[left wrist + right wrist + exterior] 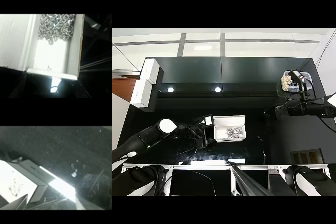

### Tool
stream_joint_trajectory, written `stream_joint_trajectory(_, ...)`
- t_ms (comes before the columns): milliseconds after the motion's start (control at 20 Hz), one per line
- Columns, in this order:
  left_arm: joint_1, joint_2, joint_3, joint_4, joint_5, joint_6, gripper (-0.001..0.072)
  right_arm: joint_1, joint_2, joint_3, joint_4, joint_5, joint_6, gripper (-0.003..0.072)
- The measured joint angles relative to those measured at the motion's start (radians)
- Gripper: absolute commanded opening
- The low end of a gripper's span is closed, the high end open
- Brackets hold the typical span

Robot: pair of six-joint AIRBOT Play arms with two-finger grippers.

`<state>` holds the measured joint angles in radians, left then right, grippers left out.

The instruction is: Fold the box and place the chain.

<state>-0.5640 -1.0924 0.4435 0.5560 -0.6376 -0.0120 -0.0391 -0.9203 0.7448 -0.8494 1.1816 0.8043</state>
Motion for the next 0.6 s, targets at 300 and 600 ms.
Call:
stream_joint_trajectory(300, -0.010, -0.031, 0.000, -0.006, 0.024, 0.002, 0.0701, 0.000, 0.000, 0.000, -0.001, 0.000, 0.000, 0.0694)
stream_joint_trajectory(600, -0.010, -0.039, 0.000, -0.007, 0.025, 0.048, 0.0693, 0.000, 0.000, 0.000, -0.001, 0.000, 0.000, 0.0694)
